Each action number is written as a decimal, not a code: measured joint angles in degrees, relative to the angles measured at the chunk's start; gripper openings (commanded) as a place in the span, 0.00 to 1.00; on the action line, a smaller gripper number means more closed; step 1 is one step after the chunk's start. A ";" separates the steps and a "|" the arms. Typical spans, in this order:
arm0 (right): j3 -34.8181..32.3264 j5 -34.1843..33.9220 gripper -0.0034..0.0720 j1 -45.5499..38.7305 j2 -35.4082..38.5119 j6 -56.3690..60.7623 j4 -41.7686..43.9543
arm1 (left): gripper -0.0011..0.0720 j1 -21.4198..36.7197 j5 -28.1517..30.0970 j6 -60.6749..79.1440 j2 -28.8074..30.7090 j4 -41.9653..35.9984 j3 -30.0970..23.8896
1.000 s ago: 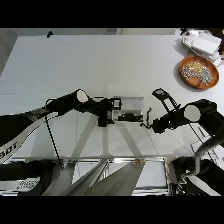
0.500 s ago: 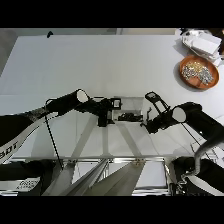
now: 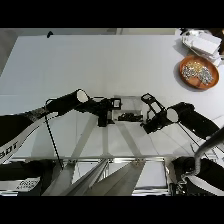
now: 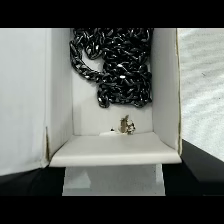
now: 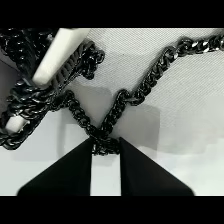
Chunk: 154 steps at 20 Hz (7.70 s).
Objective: Fold the box and place the chain.
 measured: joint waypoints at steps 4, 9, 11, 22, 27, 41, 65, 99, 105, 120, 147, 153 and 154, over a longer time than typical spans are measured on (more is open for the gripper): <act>0.00 0.50 0.06 0.07 -0.11 -0.15 0.61 | 0.20 0.00 0.02 0.00 0.02 0.00 0.02; 1.05 3.50 0.06 0.13 2.23 -0.13 0.02 | 0.20 0.00 0.02 0.00 0.02 0.00 0.02; 2.12 5.55 0.06 0.13 4.59 0.26 -0.81 | 0.20 0.00 0.00 0.00 0.02 0.00 0.02; 11.45 9.11 0.06 0.74 17.25 1.31 4.70 | 0.20 0.00 -0.04 0.00 0.00 0.00 0.00; 14.62 2.56 0.06 4.85 18.27 0.94 8.07 | 0.20 0.00 -0.09 0.00 0.00 0.00 0.02; 15.41 -1.81 0.20 6.86 6.47 1.49 9.68 | 0.20 0.00 -0.15 0.00 0.00 0.00 0.02; 6.47 11.15 0.35 -8.85 6.60 -47.95 6.80 | 0.20 0.00 -0.17 0.00 0.00 0.00 0.02; 1.20 -5.29 0.06 -9.81 -1.46 -71.67 16.41 | 0.20 0.00 -0.17 0.02 0.00 0.02 0.02; 1.18 -4.17 0.06 -9.81 4.15 -59.74 7.98 | 0.20 0.00 -0.17 0.02 0.00 0.02 0.02; 1.16 -4.83 0.06 -7.39 17.40 -51.67 33.73 | 0.20 0.00 -0.17 0.00 0.00 0.02 0.00; 19.30 -0.59 0.12 -14.60 -0.20 -51.32 37.62 | 0.20 0.00 -0.15 0.00 0.00 0.02 0.02; 19.87 3.76 0.23 -12.66 -7.54 -55.60 36.48 | 0.20 0.00 -0.15 0.00 0.00 0.02 0.02; 19.87 4.74 0.23 -11.91 -7.65 -56.11 35.80 | 0.20 0.00 -0.15 0.00 0.00 0.00 0.02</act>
